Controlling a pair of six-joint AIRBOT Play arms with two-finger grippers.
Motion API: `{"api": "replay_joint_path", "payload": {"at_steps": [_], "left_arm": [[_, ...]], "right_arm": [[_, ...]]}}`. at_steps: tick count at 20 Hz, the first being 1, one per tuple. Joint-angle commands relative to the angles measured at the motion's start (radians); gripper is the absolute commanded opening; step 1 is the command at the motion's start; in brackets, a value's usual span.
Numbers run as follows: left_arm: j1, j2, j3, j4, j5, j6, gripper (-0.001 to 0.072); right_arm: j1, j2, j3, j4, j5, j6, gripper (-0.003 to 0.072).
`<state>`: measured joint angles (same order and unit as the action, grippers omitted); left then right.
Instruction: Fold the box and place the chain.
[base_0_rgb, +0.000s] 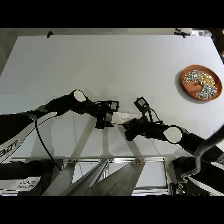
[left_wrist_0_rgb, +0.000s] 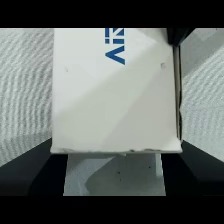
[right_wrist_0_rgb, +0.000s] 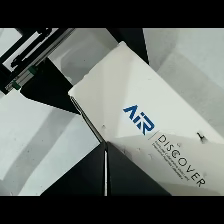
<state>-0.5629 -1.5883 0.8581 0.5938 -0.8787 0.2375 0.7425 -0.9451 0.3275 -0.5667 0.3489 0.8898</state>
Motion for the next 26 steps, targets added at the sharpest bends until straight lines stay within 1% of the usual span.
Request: {"api": "replay_joint_path", "payload": {"at_steps": [1, 4, 6, 9, 11, 13, 14, 16, 18, 19, 21, 23, 26], "left_arm": [[0.000, 0.000, 0.000, -0.002, 0.000, -0.002, 0.0255], [0.000, 0.000, 0.000, -0.002, 0.000, -0.002, 0.0255], [0.000, 0.000, 0.000, -0.002, 0.000, -0.002, 0.0255], [0.000, 0.000, 0.000, -0.002, 0.000, -0.002, 0.0255], [0.000, 0.000, 0.000, -0.002, 0.000, -0.002, 0.0255], [0.000, 0.000, 0.000, -0.002, 0.000, -0.002, 0.0255], [0.000, 0.000, 0.000, -0.002, 0.000, -0.002, 0.0255], [0.000, 0.000, 0.000, -0.002, 0.000, -0.002, 0.0255], [0.000, 0.000, 0.000, -0.002, 0.000, -0.002, 0.0255], [0.000, 0.000, 0.000, -0.002, 0.000, -0.002, 0.0255], [0.000, 0.000, 0.000, -0.002, 0.000, -0.002, 0.0255], [0.000, 0.000, 0.000, -0.002, 0.000, -0.002, 0.0255], [0.000, 0.000, 0.000, -0.002, 0.000, -0.002, 0.0255]], "right_arm": [[0.005, -0.001, -0.009, 0.007, -0.034, 0.004, 0.0002], [0.005, 0.002, -0.007, 0.034, -0.066, 0.003, 0.0002], [0.005, 0.037, 0.008, 0.025, -0.080, -0.002, 0.0006], [0.003, 0.167, 0.021, -0.018, -0.142, -0.001, 0.0006], [0.003, 0.261, 0.026, -0.063, -0.147, 0.012, 0.0006], [-0.033, 0.358, 0.026, -0.090, -0.123, 0.097, 0.0006], [-0.074, 0.396, 0.026, -0.108, -0.085, 0.137, 0.0006], [-0.188, 0.462, 0.026, -0.186, 0.048, 0.241, 0.0005], [-0.332, 0.486, 0.026, -0.320, 0.254, 0.380, 0.0005], [-0.408, 0.483, 0.026, -0.393, 0.382, 0.444, 0.0006], [-0.546, 0.483, 0.026, -0.503, 0.578, 0.521, 0.0005], [-0.668, 0.483, 0.026, -0.563, 0.714, 0.554, 0.0005], [-0.804, 0.472, 0.026, -0.560, 0.845, 0.600, 0.0005]]}}
